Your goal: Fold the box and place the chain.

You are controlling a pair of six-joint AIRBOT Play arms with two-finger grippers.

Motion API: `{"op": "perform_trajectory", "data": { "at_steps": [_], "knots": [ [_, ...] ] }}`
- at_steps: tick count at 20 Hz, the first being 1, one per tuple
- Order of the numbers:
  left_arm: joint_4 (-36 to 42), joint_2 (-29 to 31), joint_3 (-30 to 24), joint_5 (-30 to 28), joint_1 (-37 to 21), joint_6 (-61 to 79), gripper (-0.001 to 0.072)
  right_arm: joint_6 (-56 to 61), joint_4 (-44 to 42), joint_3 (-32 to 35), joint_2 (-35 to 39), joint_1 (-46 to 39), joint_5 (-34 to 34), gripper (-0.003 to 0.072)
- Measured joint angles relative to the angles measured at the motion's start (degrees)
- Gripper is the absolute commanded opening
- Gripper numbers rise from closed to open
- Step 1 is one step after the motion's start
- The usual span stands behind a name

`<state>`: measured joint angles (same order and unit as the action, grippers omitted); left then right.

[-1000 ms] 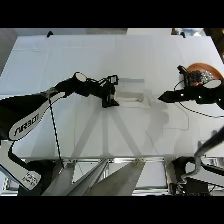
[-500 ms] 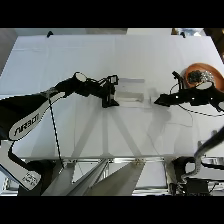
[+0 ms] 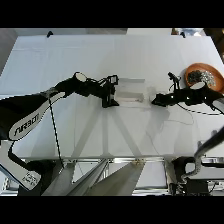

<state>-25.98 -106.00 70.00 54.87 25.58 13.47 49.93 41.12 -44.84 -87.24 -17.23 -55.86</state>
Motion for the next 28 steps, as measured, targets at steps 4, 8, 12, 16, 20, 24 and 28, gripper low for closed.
{"op": "perform_trajectory", "data": {
  "at_steps": [4,8,12,16,20,24,28],
  "knots": [
    [0.00,0.00,0.00,0.02,0.00,0.02,0.0157,-1.33,-1.66,0.15,0.00,0.46,-2.05,0.0001],
    [0.00,0.00,0.00,0.02,0.00,0.02,0.0157,-1.77,-2.84,0.09,1.46,0.44,-3.85,0.0003],
    [0.00,0.00,0.00,0.00,0.00,0.02,0.0157,-2.01,-3.82,0.09,3.74,0.44,-4.48,0.0004],
    [0.00,0.00,0.00,0.00,0.00,0.00,0.0157,-2.89,-5.86,0.09,5.03,0.44,-5.60,0.0004],
    [0.00,0.00,0.00,0.00,0.00,0.00,0.0157,-3.56,-7.93,0.09,5.44,0.39,-6.03,0.0015],
    [0.00,0.02,0.00,-0.02,0.00,0.00,0.0157,-4.13,-9.49,0.09,5.84,0.39,-6.40,0.0063],
    [0.02,0.00,0.00,0.00,0.02,0.00,0.0157,-5.16,-10.01,0.09,6.51,0.39,-6.64,0.0063]
  ]
}}
